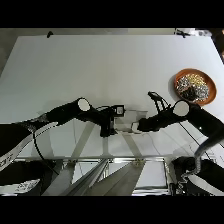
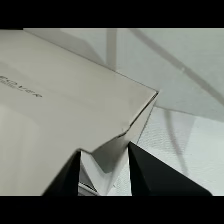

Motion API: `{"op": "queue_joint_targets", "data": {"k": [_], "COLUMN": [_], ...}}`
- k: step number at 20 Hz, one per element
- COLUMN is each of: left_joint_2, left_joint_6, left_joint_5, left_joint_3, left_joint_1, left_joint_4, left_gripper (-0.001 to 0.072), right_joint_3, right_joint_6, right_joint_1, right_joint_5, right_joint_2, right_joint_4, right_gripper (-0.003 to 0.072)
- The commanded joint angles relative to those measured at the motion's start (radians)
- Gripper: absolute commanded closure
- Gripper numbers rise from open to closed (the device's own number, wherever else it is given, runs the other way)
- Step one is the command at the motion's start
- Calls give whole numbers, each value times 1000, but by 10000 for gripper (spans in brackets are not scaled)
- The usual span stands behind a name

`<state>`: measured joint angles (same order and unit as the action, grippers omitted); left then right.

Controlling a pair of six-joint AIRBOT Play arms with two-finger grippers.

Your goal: Fold the box and place the chain.

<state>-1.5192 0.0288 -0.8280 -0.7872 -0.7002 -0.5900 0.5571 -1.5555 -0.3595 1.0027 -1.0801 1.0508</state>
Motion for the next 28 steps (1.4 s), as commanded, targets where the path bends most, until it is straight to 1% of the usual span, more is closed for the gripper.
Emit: {"op": "queue_joint_targets", "data": {"k": [1, 3, 7, 10, 15, 18, 20, 22, 27, 28], "left_joint_2": [0, 0, 0, 0, 0, 0, 0, 0, 0, 0], "left_joint_6": [-2, -2, -2, -2, -2, -2, -2, -2, -2, -2], "left_joint_5": [1, 1, 1, -2, -3, -10, -11, -10, -14, -14], "left_joint_3": [0, 0, 0, 0, 0, 0, 0, 0, 0, 0], "left_joint_1": [0, 0, 0, 0, 0, 0, 0, 0, 0, 0], "left_joint_4": [-2, -2, -1, -2, -2, -2, -1, -2, -2, -2], "left_gripper": [499, 499, 499, 499, 499, 499, 499, 499, 499, 499], "right_joint_3": [22, 29, 46, 68, 89, 89, 90, 93, 105, 105], "right_joint_6": [-114, -139, -147, -147, -147, -184, -228, -230, -255, -256], "right_joint_1": [-9, -9, -9, -11, -89, -146, -169, -180, -184, -184], "right_joint_5": [-83, -71, -72, -68, -42, -40, -18, 5, 23, 31], "right_joint_2": [1, 1, 0, -1, -9, -15, -15, -15, -19, -20], "right_joint_4": [105, 133, 127, 122, 126, 180, 235, 262, 266, 266], "right_gripper": [371, 371, 369, 347, 348, 348, 348, 348, 345, 314]}}
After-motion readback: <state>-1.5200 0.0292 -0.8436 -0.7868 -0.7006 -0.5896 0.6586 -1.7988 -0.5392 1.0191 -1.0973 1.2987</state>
